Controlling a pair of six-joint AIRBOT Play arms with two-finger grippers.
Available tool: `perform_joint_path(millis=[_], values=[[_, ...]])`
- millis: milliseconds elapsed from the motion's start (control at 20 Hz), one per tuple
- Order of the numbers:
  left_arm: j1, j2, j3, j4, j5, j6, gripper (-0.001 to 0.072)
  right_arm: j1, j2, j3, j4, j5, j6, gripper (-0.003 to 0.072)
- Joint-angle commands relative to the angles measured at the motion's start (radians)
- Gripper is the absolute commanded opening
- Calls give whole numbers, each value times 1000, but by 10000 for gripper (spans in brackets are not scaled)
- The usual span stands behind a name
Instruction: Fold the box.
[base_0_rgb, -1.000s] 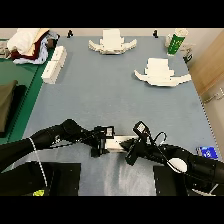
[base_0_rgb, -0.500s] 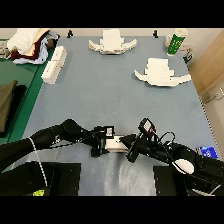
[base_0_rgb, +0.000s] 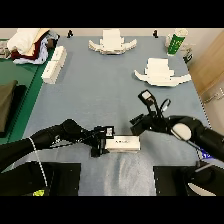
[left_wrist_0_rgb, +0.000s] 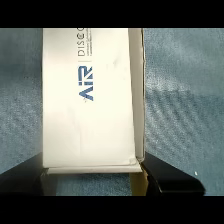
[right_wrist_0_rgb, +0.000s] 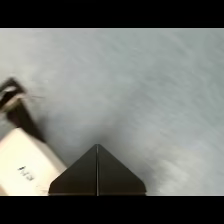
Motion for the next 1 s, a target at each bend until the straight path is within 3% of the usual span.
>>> perform_joint_path(millis=[0, 150, 450, 650, 800, 950], values=[[0, 1, 0, 1, 0, 0, 514, -166, -146, 179, -191, 290, 280, 3], [0, 1, 0, 1, 0, 0, 514, -222, -217, 221, -182, 328, 360, 3], [2, 3, 4, -37, 0, -5, 514, -224, -223, 221, -183, 328, 382, 3], [17, 84, 8, -9, 0, -160, 514, -224, -223, 221, -183, 328, 382, 3], [110, 198, 8, 128, 1, -399, 514, -224, -223, 221, -183, 328, 382, 3], [315, 308, 8, 350, 5, -787, 514, -224, -223, 221, -183, 328, 382, 3]])
